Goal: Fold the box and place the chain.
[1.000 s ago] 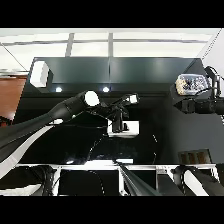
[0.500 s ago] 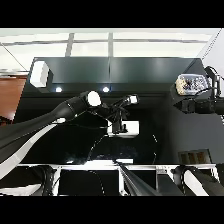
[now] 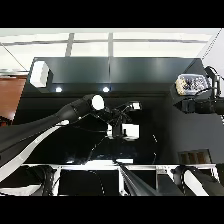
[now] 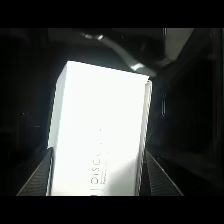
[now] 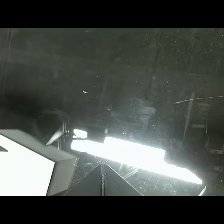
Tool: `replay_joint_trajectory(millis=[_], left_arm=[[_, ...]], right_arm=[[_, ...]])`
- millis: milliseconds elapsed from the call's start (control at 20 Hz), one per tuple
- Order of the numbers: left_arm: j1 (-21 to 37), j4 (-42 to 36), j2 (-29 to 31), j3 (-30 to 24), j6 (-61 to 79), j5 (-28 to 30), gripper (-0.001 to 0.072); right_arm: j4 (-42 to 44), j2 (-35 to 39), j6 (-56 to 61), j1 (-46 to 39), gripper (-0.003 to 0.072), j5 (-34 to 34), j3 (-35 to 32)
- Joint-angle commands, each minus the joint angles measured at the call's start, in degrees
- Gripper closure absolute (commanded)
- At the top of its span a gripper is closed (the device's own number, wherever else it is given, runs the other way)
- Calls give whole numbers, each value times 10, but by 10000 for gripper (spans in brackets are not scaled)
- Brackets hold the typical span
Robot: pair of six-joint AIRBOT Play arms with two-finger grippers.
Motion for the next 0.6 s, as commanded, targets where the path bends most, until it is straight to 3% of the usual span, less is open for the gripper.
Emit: replay_joint_trajectory(millis=[0, 400, 450, 550], left_arm=[[-9, 26, 0, 0, 0, 0, -11], [-72, 114, -33, -1, 0, 63, -7], [-79, 122, -33, -1, -2, 64, 45], [-82, 154, -17, -1, -39, 63, 379]], right_arm=[[0, 1, 0, 0, 671, 0, 0], [0, 1, 0, 0, 670, 0, 0], [0, 1, 0, 0, 670, 1, 0], [0, 1, 0, 0, 670, 5, 0]])
